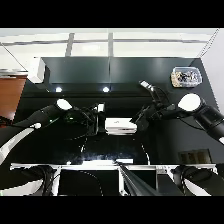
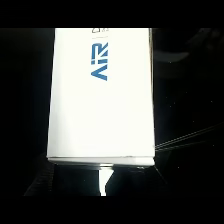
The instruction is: Fold the box and place the chain.
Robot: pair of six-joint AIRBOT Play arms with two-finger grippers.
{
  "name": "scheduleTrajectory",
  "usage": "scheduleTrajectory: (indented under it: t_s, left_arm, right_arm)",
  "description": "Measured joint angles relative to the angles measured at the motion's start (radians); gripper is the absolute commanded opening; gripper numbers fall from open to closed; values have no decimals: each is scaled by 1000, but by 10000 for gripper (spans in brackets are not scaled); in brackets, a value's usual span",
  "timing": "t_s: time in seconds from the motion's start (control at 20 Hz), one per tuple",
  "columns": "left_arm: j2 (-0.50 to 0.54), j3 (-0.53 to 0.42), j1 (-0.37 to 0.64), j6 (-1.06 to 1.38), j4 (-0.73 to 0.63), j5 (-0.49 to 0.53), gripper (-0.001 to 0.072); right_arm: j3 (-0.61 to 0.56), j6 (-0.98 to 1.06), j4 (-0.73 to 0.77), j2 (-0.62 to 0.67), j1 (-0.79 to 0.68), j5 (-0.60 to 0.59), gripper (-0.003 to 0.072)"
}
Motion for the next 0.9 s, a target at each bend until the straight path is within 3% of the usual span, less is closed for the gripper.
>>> scheduleTrajectory:
  t_s: [0.4,0.9]
  left_arm:
    - [0,0,0,1,0,0,501]
    - [0,0,0,3,1,1,501]
  right_arm:
    - [-64,197,342,-153,27,-65,13]
    - [-69,222,363,-286,38,-99,13]
